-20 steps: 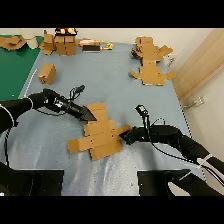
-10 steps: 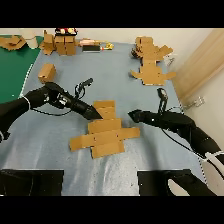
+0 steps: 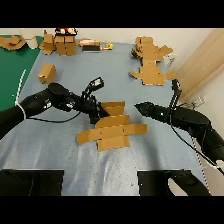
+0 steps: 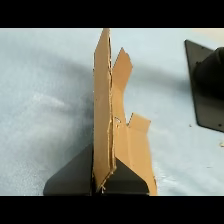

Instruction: Fold the box.

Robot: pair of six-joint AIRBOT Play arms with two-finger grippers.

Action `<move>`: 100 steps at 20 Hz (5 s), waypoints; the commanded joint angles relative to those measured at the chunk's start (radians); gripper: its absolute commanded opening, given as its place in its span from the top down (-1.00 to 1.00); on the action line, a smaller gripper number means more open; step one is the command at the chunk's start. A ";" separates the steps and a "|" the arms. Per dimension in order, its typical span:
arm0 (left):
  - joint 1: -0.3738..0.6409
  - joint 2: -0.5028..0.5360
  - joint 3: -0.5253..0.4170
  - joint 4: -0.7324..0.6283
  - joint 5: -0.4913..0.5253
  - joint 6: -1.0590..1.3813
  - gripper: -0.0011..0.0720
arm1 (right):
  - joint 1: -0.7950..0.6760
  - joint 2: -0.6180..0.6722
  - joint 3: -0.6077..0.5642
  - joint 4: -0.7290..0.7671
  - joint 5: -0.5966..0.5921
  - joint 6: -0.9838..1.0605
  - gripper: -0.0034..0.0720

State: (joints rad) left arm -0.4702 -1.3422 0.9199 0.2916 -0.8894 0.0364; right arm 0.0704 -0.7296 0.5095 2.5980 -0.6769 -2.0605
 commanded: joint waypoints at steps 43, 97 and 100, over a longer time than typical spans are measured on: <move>-0.150 0.153 -0.307 -0.121 0.218 0.341 0.93 | 0.001 0.020 -0.032 -0.332 -0.131 0.287 0.90; -0.166 0.135 -0.287 -0.025 0.220 0.310 0.93 | 0.001 0.020 -0.032 -0.320 -0.082 0.261 0.90; -0.166 0.135 -0.287 -0.018 0.217 0.300 0.93 | 0.001 0.020 -0.032 -0.317 -0.082 0.261 0.90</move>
State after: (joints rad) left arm -0.6361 -1.2087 0.6346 0.2504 -0.6628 0.3542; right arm 0.0704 -0.7105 0.4778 2.2780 -0.7593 -1.7992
